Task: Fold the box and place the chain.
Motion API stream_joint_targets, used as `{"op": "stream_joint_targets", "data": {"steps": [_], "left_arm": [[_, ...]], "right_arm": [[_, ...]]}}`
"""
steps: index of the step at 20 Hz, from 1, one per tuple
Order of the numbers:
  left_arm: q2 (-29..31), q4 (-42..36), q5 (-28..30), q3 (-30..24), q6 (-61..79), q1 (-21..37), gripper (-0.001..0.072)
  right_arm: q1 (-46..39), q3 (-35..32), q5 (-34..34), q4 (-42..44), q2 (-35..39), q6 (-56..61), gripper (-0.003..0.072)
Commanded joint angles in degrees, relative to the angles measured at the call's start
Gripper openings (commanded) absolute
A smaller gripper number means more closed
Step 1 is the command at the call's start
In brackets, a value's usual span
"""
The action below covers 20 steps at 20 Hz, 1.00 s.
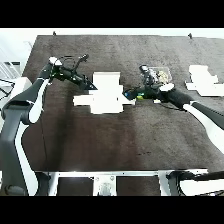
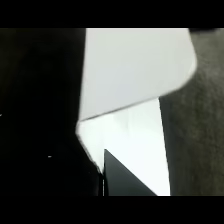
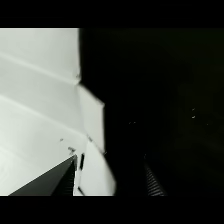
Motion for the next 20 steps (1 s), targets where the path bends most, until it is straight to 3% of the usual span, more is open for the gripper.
{"op": "stream_joint_targets", "data": {"steps": [1, 5, 12, 15, 20], "left_arm": [[0.04, -1.29, -3.54, -0.04, 7.34, 0.04, 0.0013], [2.23, -1.29, -0.72, -1.9, 12.48, 0.04, 0.0014], [10.47, -3.98, 16.04, -17.77, 27.58, -0.13, 0.0013], [10.14, -4.7, 19.21, -22.49, 34.01, -0.13, 0.0014], [9.75, -6.84, 20.9, -25.33, 42.64, -0.13, 0.0016]], "right_arm": [[-4.98, -0.37, 1.46, 0.07, 4.92, 1.09, 0.0486], [-10.64, -0.5, 6.97, 0.04, 6.78, 1.68, 0.0486], [-12.22, -2.8, 7.34, 0.0, 6.78, 1.4, 0.0485], [-12.2, -3.48, 7.34, 0.04, 6.78, 1.44, 0.0485], [-12.2, -3.58, 7.41, 0.07, 6.78, 1.49, 0.0485]]}}
